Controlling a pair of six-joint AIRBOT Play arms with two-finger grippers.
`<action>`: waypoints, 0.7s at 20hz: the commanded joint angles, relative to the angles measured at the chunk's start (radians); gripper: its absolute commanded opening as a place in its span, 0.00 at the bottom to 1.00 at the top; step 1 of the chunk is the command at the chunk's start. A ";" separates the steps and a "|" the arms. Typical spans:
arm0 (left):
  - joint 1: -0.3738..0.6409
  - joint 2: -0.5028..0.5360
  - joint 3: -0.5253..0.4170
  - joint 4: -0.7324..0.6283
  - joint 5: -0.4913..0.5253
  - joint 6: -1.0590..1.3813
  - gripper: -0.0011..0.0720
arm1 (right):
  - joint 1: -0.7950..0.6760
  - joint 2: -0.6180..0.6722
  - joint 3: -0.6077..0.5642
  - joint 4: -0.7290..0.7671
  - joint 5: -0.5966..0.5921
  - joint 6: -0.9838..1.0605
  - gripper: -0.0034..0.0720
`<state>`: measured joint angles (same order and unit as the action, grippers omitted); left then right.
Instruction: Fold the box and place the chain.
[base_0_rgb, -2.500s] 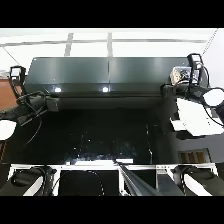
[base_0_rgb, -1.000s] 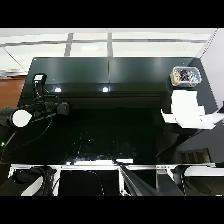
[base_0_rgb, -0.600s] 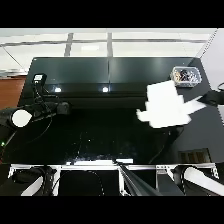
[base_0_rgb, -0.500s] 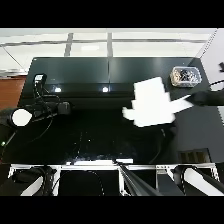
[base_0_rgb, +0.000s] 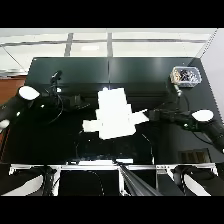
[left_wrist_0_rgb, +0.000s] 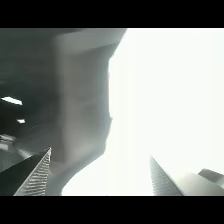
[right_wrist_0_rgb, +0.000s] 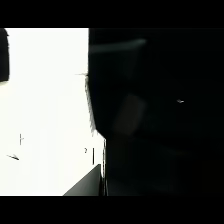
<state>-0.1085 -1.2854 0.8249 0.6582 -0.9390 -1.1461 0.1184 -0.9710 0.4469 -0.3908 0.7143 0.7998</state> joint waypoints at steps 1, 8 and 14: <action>0.012 -0.229 0.135 -0.192 -0.154 0.127 0.96 | 0.136 0.006 -0.028 0.024 -0.105 -0.004 0.06; -0.059 -0.417 0.229 -0.143 -0.423 0.232 0.96 | 0.171 0.006 -0.028 0.025 -0.106 -0.003 0.07; -0.095 -0.425 0.232 0.042 -0.579 0.383 0.75 | 0.170 0.006 -0.028 0.024 -0.110 -0.004 0.06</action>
<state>-0.1879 -1.6997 1.0512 0.6010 -1.4498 -0.8177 0.2859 -0.9653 0.4198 -0.3668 0.6086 0.7963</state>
